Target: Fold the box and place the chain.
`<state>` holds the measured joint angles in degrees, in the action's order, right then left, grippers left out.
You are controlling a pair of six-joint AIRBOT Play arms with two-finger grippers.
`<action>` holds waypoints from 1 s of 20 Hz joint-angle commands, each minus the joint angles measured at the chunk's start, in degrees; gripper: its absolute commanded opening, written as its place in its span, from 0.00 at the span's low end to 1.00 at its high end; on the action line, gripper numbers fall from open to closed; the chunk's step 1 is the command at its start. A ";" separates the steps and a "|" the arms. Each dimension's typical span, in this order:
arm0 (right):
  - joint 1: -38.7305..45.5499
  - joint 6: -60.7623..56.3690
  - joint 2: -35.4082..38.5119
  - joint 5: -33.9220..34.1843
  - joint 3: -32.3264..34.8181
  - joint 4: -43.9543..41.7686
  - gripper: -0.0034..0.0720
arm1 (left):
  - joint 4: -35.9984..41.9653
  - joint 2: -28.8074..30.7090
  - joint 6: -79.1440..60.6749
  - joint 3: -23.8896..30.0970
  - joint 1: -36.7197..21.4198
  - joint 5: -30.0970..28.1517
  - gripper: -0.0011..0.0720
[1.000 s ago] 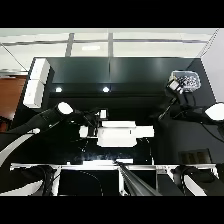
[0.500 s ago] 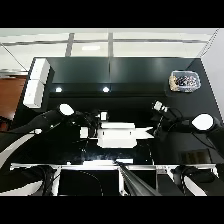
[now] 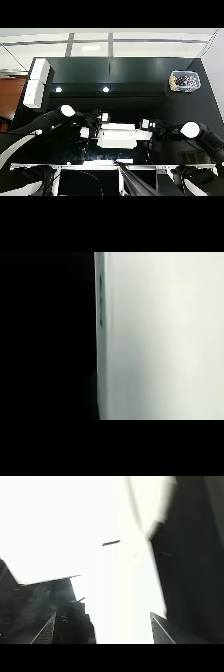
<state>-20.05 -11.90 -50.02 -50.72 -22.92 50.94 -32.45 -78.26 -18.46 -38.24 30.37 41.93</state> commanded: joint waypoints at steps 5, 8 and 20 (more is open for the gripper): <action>-10.32 0.66 -3.19 5.01 0.22 -1.90 0.95 | -0.20 -0.04 0.04 0.02 0.02 -0.20 0.05; -12.63 0.66 -4.15 6.99 0.22 -2.80 0.95 | -0.20 -0.04 0.04 0.02 0.02 -0.20 0.05; -15.76 -2.60 -6.43 15.85 0.07 -7.34 0.95 | -0.20 -0.04 0.04 0.02 0.02 -0.20 0.05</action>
<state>-36.29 -12.49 -56.69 -36.36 -22.79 43.94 -32.64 -78.26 -18.39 -38.24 30.37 41.74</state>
